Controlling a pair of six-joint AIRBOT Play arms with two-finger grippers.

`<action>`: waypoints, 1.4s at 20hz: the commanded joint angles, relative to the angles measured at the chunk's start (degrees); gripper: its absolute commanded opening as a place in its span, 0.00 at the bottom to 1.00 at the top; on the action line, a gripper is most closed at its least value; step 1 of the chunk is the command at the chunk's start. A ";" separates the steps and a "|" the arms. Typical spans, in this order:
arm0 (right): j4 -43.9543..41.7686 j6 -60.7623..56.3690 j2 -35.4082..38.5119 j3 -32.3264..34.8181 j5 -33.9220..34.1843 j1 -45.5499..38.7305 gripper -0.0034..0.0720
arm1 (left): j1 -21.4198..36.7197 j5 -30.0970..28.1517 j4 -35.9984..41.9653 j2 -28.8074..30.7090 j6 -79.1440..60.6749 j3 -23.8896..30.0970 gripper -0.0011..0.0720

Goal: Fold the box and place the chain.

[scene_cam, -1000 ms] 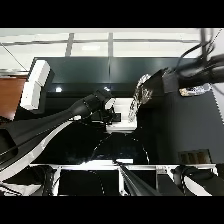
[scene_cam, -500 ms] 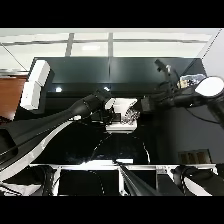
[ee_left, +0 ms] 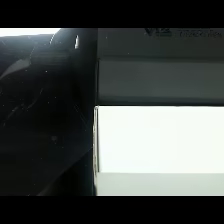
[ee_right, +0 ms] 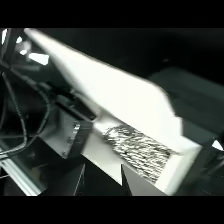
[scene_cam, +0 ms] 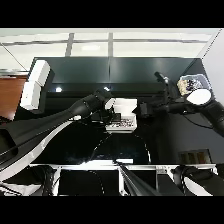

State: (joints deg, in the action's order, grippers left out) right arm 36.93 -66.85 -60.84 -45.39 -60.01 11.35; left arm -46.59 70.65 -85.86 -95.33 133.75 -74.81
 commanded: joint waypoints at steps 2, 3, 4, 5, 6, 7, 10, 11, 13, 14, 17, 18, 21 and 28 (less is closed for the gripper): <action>10.78 -0.72 4.44 -2.97 -7.80 -11.56 0.42 | 0.04 0.02 -0.07 -0.07 -0.02 -0.02 0.05; 13.64 -1.31 5.99 -2.95 -8.87 -14.40 0.42 | 0.02 -0.11 -0.04 -0.15 -0.02 -0.02 0.05; 15.56 -1.90 7.02 -2.95 -9.81 -16.59 0.42 | 0.04 -0.26 -0.07 -0.28 -0.02 -0.02 0.05; 16.55 -1.92 7.58 -2.95 -10.58 -18.32 0.42 | 0.04 -0.42 0.00 -0.55 -0.02 -0.02 0.05; 16.92 -1.90 7.69 -2.93 -10.97 -19.19 0.42 | 0.04 0.22 0.02 -0.68 -0.02 -0.02 0.05; 17.03 -1.86 7.69 -2.84 -10.71 -19.52 0.42 | 0.02 1.20 -0.07 -0.66 -0.37 -0.02 0.05; 17.18 -1.68 7.69 -2.80 -10.36 -19.56 0.42 | 0.04 1.77 -0.11 -0.42 -1.90 -0.13 0.05; 17.51 -1.68 7.69 -2.80 -10.36 -19.56 0.42 | 0.00 1.44 -0.26 -0.28 -2.01 -0.39 0.07; 19.06 -1.70 7.69 -2.80 -10.32 -19.56 0.42 | -0.11 0.48 -0.68 0.70 -2.08 -0.76 0.63; 20.15 -1.70 7.69 -2.80 -10.21 -19.56 0.42 | -0.20 -0.17 -1.16 1.70 -2.34 -0.76 0.84; 21.59 -1.77 7.69 -2.80 -9.27 -19.56 0.42 | -1.20 -0.33 -5.64 7.17 -8.85 -0.74 0.86; 21.64 -1.79 7.69 -2.80 -8.90 -19.56 0.42 | -1.64 -0.28 -6.78 9.46 -12.41 -0.46 0.86; 21.66 -1.81 7.69 -2.80 -8.76 -19.56 0.42 | 0.31 1.36 -12.20 17.73 -22.12 4.94 0.86; 21.62 -1.95 7.65 -2.80 -8.72 -19.56 0.42 | 28.57 -28.68 27.06 40.59 -57.22 37.77 0.86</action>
